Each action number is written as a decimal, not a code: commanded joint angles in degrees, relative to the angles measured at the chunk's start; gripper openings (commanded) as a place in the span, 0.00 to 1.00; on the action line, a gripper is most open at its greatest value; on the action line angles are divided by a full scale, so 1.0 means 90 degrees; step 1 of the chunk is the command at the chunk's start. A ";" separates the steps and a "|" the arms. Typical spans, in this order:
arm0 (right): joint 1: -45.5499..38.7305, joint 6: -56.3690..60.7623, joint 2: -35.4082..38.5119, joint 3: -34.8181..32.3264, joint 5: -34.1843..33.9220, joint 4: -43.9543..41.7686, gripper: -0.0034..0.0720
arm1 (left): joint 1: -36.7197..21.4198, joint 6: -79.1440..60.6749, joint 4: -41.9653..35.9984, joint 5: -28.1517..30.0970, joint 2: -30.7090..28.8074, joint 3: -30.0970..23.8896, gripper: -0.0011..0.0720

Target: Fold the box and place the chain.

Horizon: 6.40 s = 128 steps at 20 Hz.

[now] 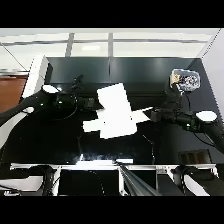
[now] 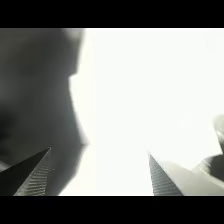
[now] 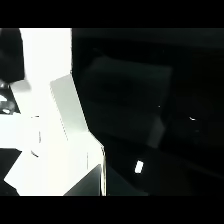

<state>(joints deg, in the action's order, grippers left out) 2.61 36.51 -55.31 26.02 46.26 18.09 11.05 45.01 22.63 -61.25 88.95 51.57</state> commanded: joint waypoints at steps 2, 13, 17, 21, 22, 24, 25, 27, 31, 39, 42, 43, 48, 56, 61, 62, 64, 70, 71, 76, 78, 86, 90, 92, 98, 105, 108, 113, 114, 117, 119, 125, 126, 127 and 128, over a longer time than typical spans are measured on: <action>0.0080 0.0036 0.0007 -0.0005 0.0136 -0.0007 0.07 | 0.0034 -0.1574 -0.0668 -0.1520 0.0937 0.0493 0.98; 0.0080 0.0187 0.0007 -0.0005 0.0187 0.0226 0.07 | 0.0136 -0.2696 0.0797 -0.2322 0.1479 0.1508 0.34; 0.0041 0.0231 0.0007 0.0039 0.0257 0.0495 0.80 | 0.0175 -0.2844 0.0797 -0.2314 0.1472 0.1508 0.06; -0.0155 0.0039 0.0015 0.0831 0.1445 0.2072 0.96 | 0.0240 -0.2832 0.1149 -0.2025 0.1098 0.1503 0.05; -0.0153 -0.0039 0.0017 0.1117 0.1836 0.2628 0.96 | 0.0313 -0.2832 0.1304 -0.1853 0.0862 0.1469 0.05; -0.0153 -0.0386 0.0019 0.1503 0.2300 0.3283 0.96 | 0.0585 -0.3084 0.1491 -0.1151 0.0243 0.1156 0.05; -0.0151 -0.0695 0.0019 0.1579 0.2319 0.3327 0.96 | 0.0733 -0.3509 0.1477 -0.0746 -0.0070 0.0889 0.05; 0.0005 -0.1702 0.0017 0.1586 0.2074 0.3313 0.96 | 0.0967 -0.4709 0.1460 0.0104 -0.0520 0.0359 0.06; 0.0804 -0.3179 -0.0012 0.1583 0.0833 0.3317 0.96 | 0.1168 -0.5644 0.1656 0.0248 -0.0367 0.0219 0.06; 0.1591 -0.3354 -0.0289 0.1076 0.0610 0.3619 0.96 | 0.1566 -0.5593 0.2589 0.0780 -0.0255 0.0221 0.06; 0.1875 -0.3373 -0.0291 0.0736 0.0588 0.3619 0.96 | 0.1564 -0.5593 0.2591 0.0782 -0.0255 0.0221 0.06; 0.1948 -0.3373 -0.0294 0.0622 0.0539 0.3648 0.96 | 0.1564 -0.5595 0.2594 0.0782 -0.0255 0.0221 0.06; 0.2421 -0.3376 -0.0311 0.0226 0.0260 0.3383 0.96 | 0.1564 -0.5595 0.2591 0.0782 -0.0255 0.0231 0.06; 0.2973 -0.3376 -0.0435 0.0253 -0.0823 0.2824 0.96 | 0.1564 -0.5595 0.2591 0.0780 -0.0255 0.0248 0.06; 0.2662 -0.3373 -0.0338 0.0787 -0.0835 0.3232 0.96 | 0.1564 -0.5595 0.2591 0.0780 -0.0255 0.0248 0.06; 0.2550 -0.3376 -0.0338 0.0869 -0.0840 0.3232 0.96 | 0.1564 -0.5595 0.2591 0.0780 -0.0255 0.0248 0.06; 0.2361 -0.3376 -0.0340 0.0918 -0.0831 0.3203 0.96 | 0.1564 -0.5595 0.2591 0.0782 -0.0255 0.0248 0.06; 0.2283 -0.4180 -0.0629 0.0918 -0.0797 0.2237 0.96 | 0.1564 -0.5595 0.2591 0.0784 -0.0255 0.0248 0.06; 0.2280 -0.4381 -0.0724 0.0918 -0.0799 0.2028 0.96 | 0.1564 -0.5598 0.2591 0.0784 -0.0255 0.0248 0.06; 0.1953 -0.5185 -0.1141 0.0918 -0.0401 0.1433 0.96 | 0.1564 -0.5595 0.2591 0.0784 -0.0255 0.0248 0.06; 0.1831 -0.5586 -0.1304 0.0916 -0.0352 0.1399 0.96 | 0.1564 -0.5595 0.2591 0.0784 -0.0255 0.0248 0.06; 0.1785 -0.5977 -0.1902 0.0916 -0.0168 0.1396 0.96 | 0.1564 -0.5595 0.2591 0.0777 -0.0255 0.0248 0.06; 0.1787 -0.6173 -0.2055 0.0916 -0.0148 0.1394 0.96 | 0.1564 -0.5595 0.2589 0.0777 -0.0255 0.0248 0.06; 0.1792 -0.6183 -0.2062 0.0916 -0.0153 0.1394 0.96 | 0.1564 -0.5595 0.2591 0.0777 -0.0255 0.0248 0.06; 0.1838 -0.6207 -0.2193 0.0923 -0.0199 0.1450 0.84 | 0.1564 -0.5595 0.2591 0.0782 -0.0255 0.0248 0.06; 0.1860 -0.6198 -0.2193 0.0923 -0.0223 0.1450 0.84 | 0.1564 -0.5595 0.2589 0.0784 -0.0255 0.0248 0.06; 0.2047 -0.5960 -0.2217 0.0923 -0.0493 0.1688 0.84 | 0.1564 -0.5595 0.2591 0.0784 -0.0255 0.0248 0.06; 0.2084 -0.5877 -0.2220 0.0923 -0.0573 0.1727 0.84 | 0.1564 -0.5595 0.2591 0.0784 -0.0255 0.0248 0.06; 0.2084 -0.5877 -0.2220 0.0923 -0.0573 0.1724 0.84 | 0.1564 -0.5595 0.2591 0.0784 -0.0255 0.0248 0.06; 0.2084 -0.5880 -0.2220 0.0923 -0.0571 0.1724 0.78 | 0.1564 -0.5595 0.2594 0.0784 -0.0255 0.0248 0.06; 0.2084 -0.5880 -0.2220 0.0923 -0.0568 0.1724 0.60 | 0.1562 -0.5593 0.2596 0.0780 -0.0262 0.0248 0.06; 0.2084 -0.5880 -0.2220 0.0923 -0.0576 0.1712 0.60 | 0.1348 -0.4571 0.3123 0.0636 -0.0877 0.0255 0.57; 0.2084 -0.5880 -0.2220 0.0923 -0.0576 0.1712 0.60 | 0.1275 -0.4352 0.3432 0.0454 -0.1115 0.0255 0.57; 0.2084 -0.5877 -0.2220 0.0923 -0.0578 0.1710 0.60 | 0.1205 -0.4075 0.3684 0.0279 -0.1358 0.0253 0.57; 0.2084 -0.5877 -0.2220 0.0923 -0.0578 0.1710 0.60 | 0.1137 -0.3645 0.3891 0.0041 -0.1627 0.0253 0.57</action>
<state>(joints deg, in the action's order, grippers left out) 21.34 -16.45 -75.24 34.30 40.99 33.43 22.70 4.10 51.96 -56.47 79.20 53.80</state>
